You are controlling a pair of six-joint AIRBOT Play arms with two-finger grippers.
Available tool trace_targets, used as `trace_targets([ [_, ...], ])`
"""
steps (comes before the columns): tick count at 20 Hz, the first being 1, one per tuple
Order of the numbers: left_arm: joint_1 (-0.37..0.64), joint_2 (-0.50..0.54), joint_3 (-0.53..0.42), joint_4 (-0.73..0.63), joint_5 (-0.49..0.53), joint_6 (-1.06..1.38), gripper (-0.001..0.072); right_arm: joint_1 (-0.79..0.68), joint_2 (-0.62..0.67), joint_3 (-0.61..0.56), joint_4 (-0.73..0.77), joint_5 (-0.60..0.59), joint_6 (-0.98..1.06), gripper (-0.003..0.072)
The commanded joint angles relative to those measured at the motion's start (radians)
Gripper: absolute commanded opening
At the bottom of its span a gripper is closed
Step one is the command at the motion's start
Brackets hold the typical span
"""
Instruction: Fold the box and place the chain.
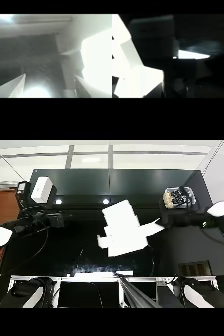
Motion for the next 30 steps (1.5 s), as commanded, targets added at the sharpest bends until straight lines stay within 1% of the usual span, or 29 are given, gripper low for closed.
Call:
trace_targets([
  [1, 0.001, -0.069, 0.0, -0.184, -0.076, 0.074, 0.0702, 0.215, 0.192, -0.202, 0.039, -0.301, 0.101, 0.003],
  [3, 0.006, -0.164, 0.0, -0.298, -0.104, 0.142, 0.0702, 0.308, 0.242, -0.262, 0.039, -0.355, 0.123, 0.0031],
  [4, 0.027, -0.227, 0.0, -0.381, -0.115, 0.209, 0.0701, 0.341, 0.247, -0.274, 0.034, -0.36, 0.124, 0.0031],
  [5, 0.066, -0.293, 0.0, -0.499, -0.16, 0.279, 0.0701, 0.368, 0.247, -0.278, 0.034, -0.363, 0.124, 0.0031],
  [6, 0.108, -0.36, 0.0, -0.618, -0.245, 0.381, 0.0702, 0.383, 0.247, -0.277, 0.037, -0.371, 0.124, 0.003],
  [7, 0.138, -0.423, 0.0, -0.665, -0.328, 0.452, 0.0701, 0.389, 0.247, -0.277, 0.043, -0.377, 0.124, 0.0031],
  [8, 0.15, -0.467, 0.0, -0.634, -0.367, 0.459, 0.0701, 0.389, 0.247, -0.277, 0.045, -0.378, 0.127, 0.0031],
  [10, 0.147, -0.528, 0.0, -0.528, -0.406, 0.463, 0.0702, 0.389, 0.247, -0.277, 0.05, -0.377, 0.127, 0.0031],
  [11, 0.144, -0.548, 0.0, -0.516, -0.423, 0.49, 0.0702, 0.389, 0.247, -0.277, 0.05, -0.375, 0.129, 0.0031],
  [15, 0.099, -0.642, 0.0, -0.587, -0.496, 0.693, 0.0701, 0.389, 0.247, -0.277, 0.051, -0.375, 0.134, 0.0031],
  [18, 0.033, -0.724, 0.003, -0.651, -0.469, 0.803, 0.0701, 0.389, 0.247, -0.277, 0.054, -0.375, 0.135, 0.0031],
  [19, 0.016, -0.748, 0.01, -0.659, -0.452, 0.806, 0.0701, 0.389, 0.247, -0.277, 0.054, -0.375, 0.135, 0.0031],
  [21, 0.002, -0.79, 0.025, -0.672, -0.44, 0.857, 0.07, 0.389, 0.247, -0.277, 0.053, -0.375, 0.135, 0.0031],
  [23, 0.003, -0.819, 0.033, -0.701, -0.472, 0.952, 0.0695, 0.389, 0.247, -0.277, 0.053, -0.374, 0.135, 0.003],
  [25, 0.002, -0.841, 0.04, -0.7, -0.525, 1.048, 0.0688, 0.389, 0.247, -0.277, 0.053, -0.374, 0.135, 0.0031],
  [27, 0.001, -0.856, 0.052, -0.7, -0.558, 1.115, 0.0687, 0.389, 0.247, -0.277, 0.052, -0.374, 0.135, 0.0031],
  [28, 0.001, -0.865, 0.063, -0.7, -0.57, 1.118, 0.0677, 0.389, 0.247, -0.277, 0.05, -0.374, 0.135, 0.003],
  [29, 0.001, -0.875, 0.077, -0.697, -0.586, 1.118, 0.0619, 0.389, 0.247, -0.277, 0.049, -0.373, 0.135, 0.0031],
  [30, 0.001, -0.885, 0.094, -0.686, -0.6, 1.118, 0.0538, 0.389, 0.247, -0.277, 0.049, -0.373, 0.135, 0.0031],
])
